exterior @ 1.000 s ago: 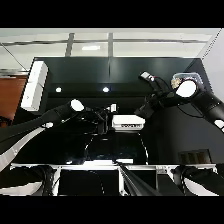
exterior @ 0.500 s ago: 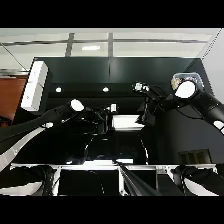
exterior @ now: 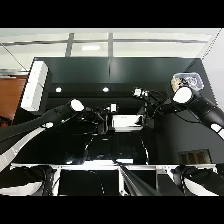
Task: Fold the box and place the chain.
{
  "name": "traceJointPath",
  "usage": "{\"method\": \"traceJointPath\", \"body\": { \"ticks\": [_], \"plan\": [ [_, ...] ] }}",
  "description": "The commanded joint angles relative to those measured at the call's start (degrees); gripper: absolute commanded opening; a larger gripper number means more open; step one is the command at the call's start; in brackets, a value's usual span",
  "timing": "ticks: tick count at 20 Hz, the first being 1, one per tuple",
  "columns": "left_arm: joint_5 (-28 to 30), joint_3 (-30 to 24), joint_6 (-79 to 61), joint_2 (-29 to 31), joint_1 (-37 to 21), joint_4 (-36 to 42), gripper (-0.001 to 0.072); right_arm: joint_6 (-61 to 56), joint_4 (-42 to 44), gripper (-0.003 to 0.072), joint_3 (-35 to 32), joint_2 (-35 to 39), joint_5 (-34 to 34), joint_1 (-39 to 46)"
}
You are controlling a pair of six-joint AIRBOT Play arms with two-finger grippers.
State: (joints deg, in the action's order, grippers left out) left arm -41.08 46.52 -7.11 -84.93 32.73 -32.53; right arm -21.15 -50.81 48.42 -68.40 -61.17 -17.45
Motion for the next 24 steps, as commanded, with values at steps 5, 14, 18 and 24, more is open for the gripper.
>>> {"method": "traceJointPath", "body": {
  "ticks": [5, 14, 18, 24],
  "plan": [
    [-0.1, 0.0, -0.1, 0.0, 0.1, 0.0, 0.0422, 0.4, 0.0, 0.0300, -0.3, 0.0, 0.5, -0.1],
    [0.0, 0.0, -0.1, 0.0, 0.1, 0.0, 0.0422, 0.1, 0.0, 0.0310, -0.5, 0.0, -0.5, -0.1],
    [0.0, 0.0, -0.1, 0.0, 0.1, 0.0, 0.0422, -1.2, 0.0, 0.0407, -1.9, 0.0, -0.6, -0.1],
    [0.0, 0.0, -0.1, 0.0, 0.1, 0.0, 0.0422, -1.4, 0.0, 0.0409, -1.9, 0.0, -0.5, 0.0]
  ]
}}
